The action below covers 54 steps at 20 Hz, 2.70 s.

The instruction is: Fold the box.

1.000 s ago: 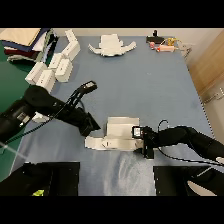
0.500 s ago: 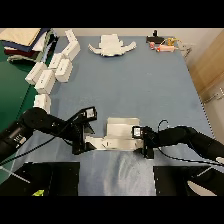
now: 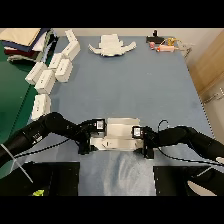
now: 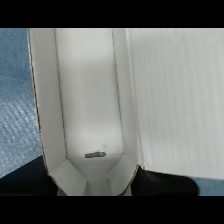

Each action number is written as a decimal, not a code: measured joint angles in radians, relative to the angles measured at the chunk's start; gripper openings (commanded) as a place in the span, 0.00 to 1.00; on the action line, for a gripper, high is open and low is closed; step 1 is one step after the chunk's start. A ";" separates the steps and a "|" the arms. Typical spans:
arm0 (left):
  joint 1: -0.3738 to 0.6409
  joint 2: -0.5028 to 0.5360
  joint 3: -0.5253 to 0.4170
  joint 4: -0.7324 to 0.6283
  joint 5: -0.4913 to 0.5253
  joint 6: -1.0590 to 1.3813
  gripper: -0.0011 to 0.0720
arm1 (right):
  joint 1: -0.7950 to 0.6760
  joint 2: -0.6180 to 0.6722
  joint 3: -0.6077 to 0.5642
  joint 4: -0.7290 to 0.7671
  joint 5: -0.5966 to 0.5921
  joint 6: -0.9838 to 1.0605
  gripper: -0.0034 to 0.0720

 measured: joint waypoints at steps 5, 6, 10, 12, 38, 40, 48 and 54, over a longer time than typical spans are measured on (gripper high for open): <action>-0.004 -0.080 0.009 -0.036 0.056 0.058 0.94 | 0.000 0.000 0.000 0.000 0.000 0.000 0.71; -0.004 -0.090 0.013 -0.053 0.058 0.069 0.94 | 0.000 0.000 0.000 0.000 0.000 0.000 0.71; -0.028 -0.110 0.020 -0.092 0.064 0.092 0.65 | 0.000 0.000 0.000 0.000 0.000 0.000 0.71; -0.053 -0.114 0.022 -0.098 0.077 0.096 0.33 | 0.000 0.000 0.000 0.000 0.000 0.000 0.71; -0.091 -0.182 0.024 -0.245 0.159 0.102 0.79 | 0.000 0.000 0.000 0.000 -0.001 0.000 0.71; -0.091 -0.182 0.024 -0.243 0.147 0.098 0.29 | 0.000 0.000 0.000 0.000 -0.001 0.000 0.71; -0.091 -0.085 0.034 0.001 0.115 -0.254 0.03 | 0.000 0.000 0.000 0.000 -0.001 0.000 0.71; -0.061 0.100 0.042 0.280 0.003 -0.760 0.03 | 0.000 0.000 0.000 0.000 0.000 0.000 0.71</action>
